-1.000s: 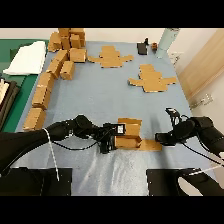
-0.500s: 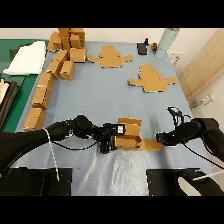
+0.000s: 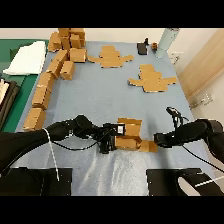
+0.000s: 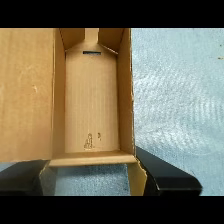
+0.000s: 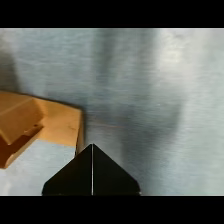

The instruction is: Fold the box.

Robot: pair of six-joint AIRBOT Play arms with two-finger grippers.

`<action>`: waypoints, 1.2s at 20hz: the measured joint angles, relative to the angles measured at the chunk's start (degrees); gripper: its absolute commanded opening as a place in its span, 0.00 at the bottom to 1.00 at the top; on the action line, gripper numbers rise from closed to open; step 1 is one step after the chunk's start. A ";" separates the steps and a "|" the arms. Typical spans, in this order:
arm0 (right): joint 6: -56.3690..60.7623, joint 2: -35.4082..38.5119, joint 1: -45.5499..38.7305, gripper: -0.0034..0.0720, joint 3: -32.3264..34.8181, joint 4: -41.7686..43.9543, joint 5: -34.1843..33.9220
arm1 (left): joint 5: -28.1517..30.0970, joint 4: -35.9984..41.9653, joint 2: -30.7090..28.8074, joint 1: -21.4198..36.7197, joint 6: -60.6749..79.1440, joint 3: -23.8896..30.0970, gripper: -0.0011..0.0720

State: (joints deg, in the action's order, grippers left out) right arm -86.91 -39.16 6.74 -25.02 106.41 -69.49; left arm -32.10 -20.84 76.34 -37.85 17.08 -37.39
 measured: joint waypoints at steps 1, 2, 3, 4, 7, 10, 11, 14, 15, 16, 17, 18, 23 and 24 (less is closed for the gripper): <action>-0.22 0.11 0.04 0.05 -0.02 1.07 0.00 | 0.00 0.02 0.00 -0.02 -0.04 0.00 0.66; -0.42 0.11 0.04 0.05 -0.02 1.36 -0.33 | 0.02 0.07 0.00 -0.02 -0.26 0.00 0.66; -0.48 0.11 0.04 0.05 0.00 1.33 -0.37 | 0.02 0.07 0.00 -0.02 -0.22 0.00 0.66; -0.59 0.11 0.04 0.05 -0.02 1.57 0.04 | 0.04 0.07 0.00 -0.02 -0.22 0.00 0.66; -0.70 -1.09 0.04 0.05 0.00 0.98 0.76 | 0.02 0.04 0.00 -0.02 -0.17 0.00 0.66; -1.62 -4.00 0.04 0.05 0.00 0.68 2.49 | 0.02 0.07 0.00 -0.02 -0.17 0.00 0.66; -2.12 -5.33 0.04 0.05 -0.02 0.72 3.45 | 0.02 0.04 0.00 -0.02 -0.17 0.00 0.66; -4.81 -9.49 0.04 0.05 -0.02 2.51 5.70 | 0.02 0.04 0.00 -0.02 -0.15 0.00 0.66; -5.99 -10.58 0.04 0.05 -0.02 3.61 6.12 | 0.02 0.04 0.00 -0.02 -0.15 0.00 0.66; -7.17 -11.39 0.04 0.05 0.00 4.70 6.49 | 0.02 0.04 0.00 -0.02 -0.15 0.00 0.66; -8.20 -11.96 0.02 0.05 -0.02 5.44 6.73 | 0.02 0.04 0.00 -0.02 -0.17 0.00 0.66; -8.90 -12.24 0.00 0.05 -0.04 6.12 6.97 | 0.02 0.07 0.00 -0.02 -0.20 0.00 0.66; -10.58 -9.92 0.00 0.05 -0.11 8.26 6.38 | 0.00 0.09 -0.02 0.00 -0.24 0.00 0.66; -10.67 -9.16 0.02 0.05 -0.09 9.86 6.32 | 0.02 -0.04 0.00 -0.02 -0.04 0.00 0.66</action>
